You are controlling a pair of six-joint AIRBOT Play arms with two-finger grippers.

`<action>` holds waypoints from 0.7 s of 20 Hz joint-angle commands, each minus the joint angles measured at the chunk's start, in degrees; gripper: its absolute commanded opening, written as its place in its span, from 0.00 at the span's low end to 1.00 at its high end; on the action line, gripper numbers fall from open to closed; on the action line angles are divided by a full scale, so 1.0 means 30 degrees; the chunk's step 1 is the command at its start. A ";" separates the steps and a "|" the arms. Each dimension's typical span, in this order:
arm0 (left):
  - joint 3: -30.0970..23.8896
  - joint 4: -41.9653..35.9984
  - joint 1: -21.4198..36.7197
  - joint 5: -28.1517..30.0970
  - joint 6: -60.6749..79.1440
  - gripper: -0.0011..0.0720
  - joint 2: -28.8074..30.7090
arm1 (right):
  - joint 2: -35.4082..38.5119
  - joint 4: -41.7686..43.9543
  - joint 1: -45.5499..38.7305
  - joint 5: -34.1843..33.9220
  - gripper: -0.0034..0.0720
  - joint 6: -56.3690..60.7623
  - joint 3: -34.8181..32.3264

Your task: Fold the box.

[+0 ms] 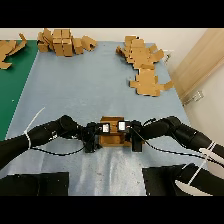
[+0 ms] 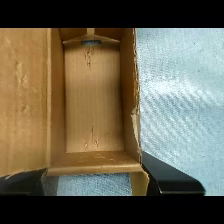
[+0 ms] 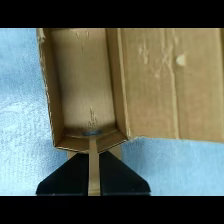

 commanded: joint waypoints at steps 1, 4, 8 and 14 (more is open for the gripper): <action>0.0022 0.0000 -0.0015 0.0000 0.0007 0.65 -0.0007 | -0.0022 0.0605 0.0022 0.0525 0.16 -0.0546 0.0007; 0.0022 0.0000 -0.0015 0.0000 0.0007 0.65 -0.0007 | -0.0022 0.1056 0.0175 0.0787 0.15 -0.0539 0.0007; 0.0022 0.0000 -0.0015 0.0007 0.0007 0.65 -0.0007 | -0.0058 0.1158 0.0714 0.0852 0.15 -0.0539 0.0007; 0.0022 0.0000 -0.0015 0.0000 0.0007 0.65 -0.0007 | -0.0474 0.1188 0.0831 0.1035 0.36 -0.0539 0.0007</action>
